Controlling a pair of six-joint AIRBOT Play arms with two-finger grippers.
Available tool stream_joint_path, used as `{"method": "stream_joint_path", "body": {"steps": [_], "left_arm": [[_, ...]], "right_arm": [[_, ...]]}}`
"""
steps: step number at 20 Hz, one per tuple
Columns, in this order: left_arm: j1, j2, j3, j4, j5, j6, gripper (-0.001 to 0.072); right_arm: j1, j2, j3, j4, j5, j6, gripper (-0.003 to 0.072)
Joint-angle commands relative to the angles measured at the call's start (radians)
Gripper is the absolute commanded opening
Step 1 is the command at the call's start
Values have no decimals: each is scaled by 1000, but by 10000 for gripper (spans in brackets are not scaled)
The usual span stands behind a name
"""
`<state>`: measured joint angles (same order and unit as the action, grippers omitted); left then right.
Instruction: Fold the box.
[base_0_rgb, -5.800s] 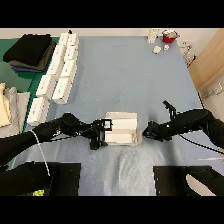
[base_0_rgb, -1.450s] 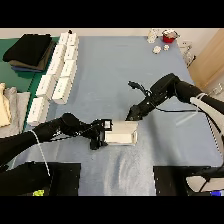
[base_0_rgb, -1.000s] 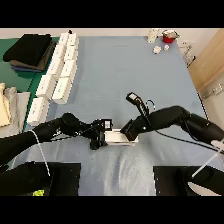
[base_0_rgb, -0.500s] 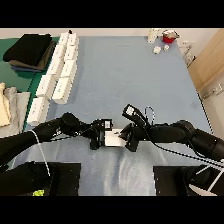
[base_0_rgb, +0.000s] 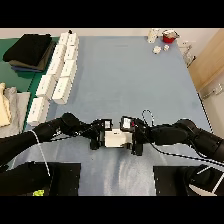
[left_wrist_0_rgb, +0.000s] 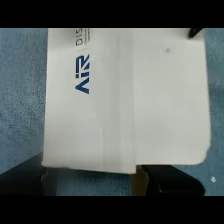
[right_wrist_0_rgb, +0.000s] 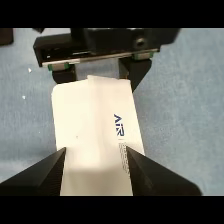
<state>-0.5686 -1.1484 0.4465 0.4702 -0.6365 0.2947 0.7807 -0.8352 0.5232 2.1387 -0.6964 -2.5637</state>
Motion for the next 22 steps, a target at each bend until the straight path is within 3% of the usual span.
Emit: {"method": "stream_joint_path", "body": {"steps": [1,3,6,8,15,20,21,22], "left_arm": [[1,0,0,0,0,0,521],[1,0,0,0,0,0,521],[1,0,0,0,0,0,521],[1,0,0,0,0,0,521],[1,0,0,0,0,0,521],[1,0,0,0,0,0,521],[1,0,0,0,0,0,521],[1,0,0,0,0,0,521]], "right_arm": [[1,-13,1,-15,5,-116,583],[5,-9,0,-36,16,-118,581],[83,21,-50,-163,150,-34,579],[146,37,-84,-282,220,103,579],[280,12,-86,-750,255,518,538],[300,16,-86,-770,270,534,501],[302,16,-86,-771,269,534,469],[302,16,-86,-771,269,534,351]]}}
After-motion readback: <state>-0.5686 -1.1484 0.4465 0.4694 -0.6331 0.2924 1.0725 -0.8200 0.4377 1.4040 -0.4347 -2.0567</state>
